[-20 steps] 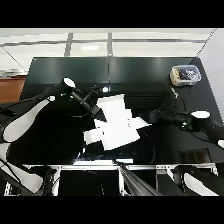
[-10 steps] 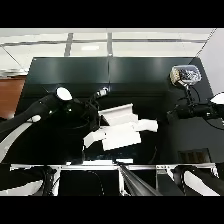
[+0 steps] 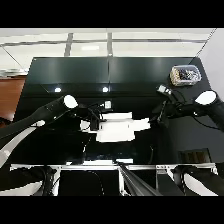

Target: Fold the box and place the chain.

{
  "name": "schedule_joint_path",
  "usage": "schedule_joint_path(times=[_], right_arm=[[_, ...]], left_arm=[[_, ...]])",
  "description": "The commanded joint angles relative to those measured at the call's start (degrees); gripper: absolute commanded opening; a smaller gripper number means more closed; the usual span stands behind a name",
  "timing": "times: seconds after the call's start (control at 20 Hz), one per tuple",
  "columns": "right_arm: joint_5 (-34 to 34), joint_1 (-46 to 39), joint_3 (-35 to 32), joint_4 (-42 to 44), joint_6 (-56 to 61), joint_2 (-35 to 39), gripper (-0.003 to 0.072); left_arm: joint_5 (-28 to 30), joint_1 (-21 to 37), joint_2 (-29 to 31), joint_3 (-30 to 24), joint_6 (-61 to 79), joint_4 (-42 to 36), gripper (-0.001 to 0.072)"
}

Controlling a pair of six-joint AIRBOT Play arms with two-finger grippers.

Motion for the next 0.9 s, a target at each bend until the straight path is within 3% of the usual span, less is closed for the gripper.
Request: schedule_joint_path(times=[0.0, 0.35, 0.6, 0.85], right_arm=[[0.7, 5.8, 0.1, -1.4, -1.7, 0.0, 0.0633], [-3.5, 12.9, -4.5, -2.6, -3.9, -0.1, 0.0633], [-15.5, 20.4, -10.7, -2.2, -7.3, -0.2, 0.0633], [-20.0, 23.2, -12.0, 7.1, -8.2, -0.2, 0.0633]], left_arm=[[1.4, -0.2, -1.2, 0.0, 0.7, 1.5, 0.0025], [1.5, -0.2, -1.2, 0.0, 0.7, 1.4, 0.0024], [1.3, -0.2, -1.2, 0.0, 0.7, 1.4, 0.0025], [0.8, -0.2, -1.2, 0.0, 0.7, 1.4, 0.0025]])
